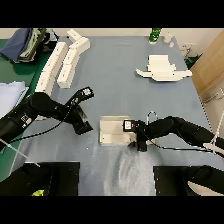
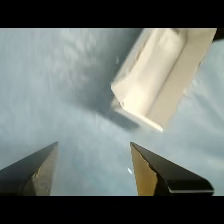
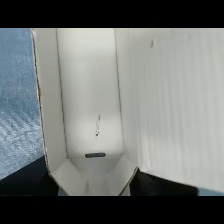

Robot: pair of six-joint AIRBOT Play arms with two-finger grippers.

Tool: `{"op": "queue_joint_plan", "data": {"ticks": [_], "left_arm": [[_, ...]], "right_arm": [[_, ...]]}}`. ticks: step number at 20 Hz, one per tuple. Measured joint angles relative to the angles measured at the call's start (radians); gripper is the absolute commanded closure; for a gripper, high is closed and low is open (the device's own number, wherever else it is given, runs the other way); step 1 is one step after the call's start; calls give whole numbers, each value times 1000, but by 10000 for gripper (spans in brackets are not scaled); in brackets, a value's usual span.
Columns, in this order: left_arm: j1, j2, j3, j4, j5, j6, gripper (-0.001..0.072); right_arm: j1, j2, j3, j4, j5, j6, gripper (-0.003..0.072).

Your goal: Fold the box.

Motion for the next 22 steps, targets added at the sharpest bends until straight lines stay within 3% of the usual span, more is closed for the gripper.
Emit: {"op": "queue_joint_plan", "data": {"ticks": [4, 8, 14, 22], "left_arm": [[29, -46, -89, -134, 114, 370, 11], [23, -93, -163, -174, 148, 542, 12], [-73, -142, -210, -215, 170, 611, 12], [-200, -192, -218, -294, 301, 629, 13]], "right_arm": [[0, 0, 0, -9, 1, 0, 201], [1, 0, 0, -14, 2, 0, 201], [0, 0, 0, -17, 2, 0, 202], [-1, 1, 0, -22, 1, -1, 201]]}}
